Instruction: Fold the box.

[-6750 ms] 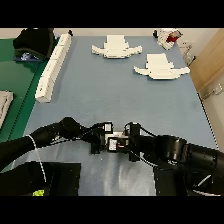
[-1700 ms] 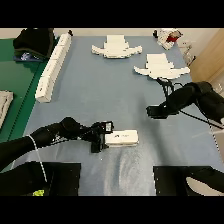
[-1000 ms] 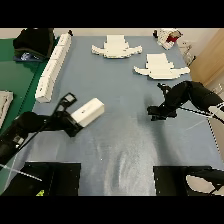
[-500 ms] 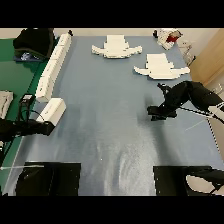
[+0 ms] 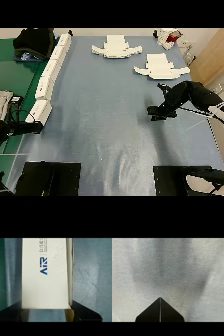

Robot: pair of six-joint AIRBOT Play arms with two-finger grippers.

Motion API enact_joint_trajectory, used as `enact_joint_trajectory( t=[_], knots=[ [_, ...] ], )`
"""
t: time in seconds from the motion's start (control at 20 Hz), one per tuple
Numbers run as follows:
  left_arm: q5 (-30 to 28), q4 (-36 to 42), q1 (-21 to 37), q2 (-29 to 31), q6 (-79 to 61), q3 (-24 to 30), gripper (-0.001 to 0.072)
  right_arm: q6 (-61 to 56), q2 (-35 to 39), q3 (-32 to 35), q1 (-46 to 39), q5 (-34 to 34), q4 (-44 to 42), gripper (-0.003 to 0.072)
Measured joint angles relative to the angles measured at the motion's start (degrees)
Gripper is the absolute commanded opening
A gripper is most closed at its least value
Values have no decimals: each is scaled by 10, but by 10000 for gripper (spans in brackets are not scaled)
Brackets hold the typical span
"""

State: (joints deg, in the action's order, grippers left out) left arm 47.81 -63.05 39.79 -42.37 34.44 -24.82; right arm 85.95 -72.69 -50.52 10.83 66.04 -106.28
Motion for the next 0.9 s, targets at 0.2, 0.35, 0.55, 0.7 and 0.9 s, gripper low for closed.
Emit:
enact_joint_trajectory(
  t=[0.2, 0.35, 0.55, 0.7, 0.9],
  knots=[
    [-17, 8, 5, -63, -20, -34, 511, 0, 0, 0, 0, 0, 0, 4],
    [-29, 25, 6, -104, -38, -52, 511, 0, 0, 0, 0, 0, 0, 4],
    [-47, 43, 6, -143, -58, -61, 511, 0, 0, 0, 0, 0, 0, 4],
    [-59, 48, 6, -163, -63, -63, 511, 0, 0, 0, 0, 0, 0, 4],
    [-64, 50, 6, -173, -66, -62, 511, 0, 0, 0, 0, 0, 0, 4]
  ],
)
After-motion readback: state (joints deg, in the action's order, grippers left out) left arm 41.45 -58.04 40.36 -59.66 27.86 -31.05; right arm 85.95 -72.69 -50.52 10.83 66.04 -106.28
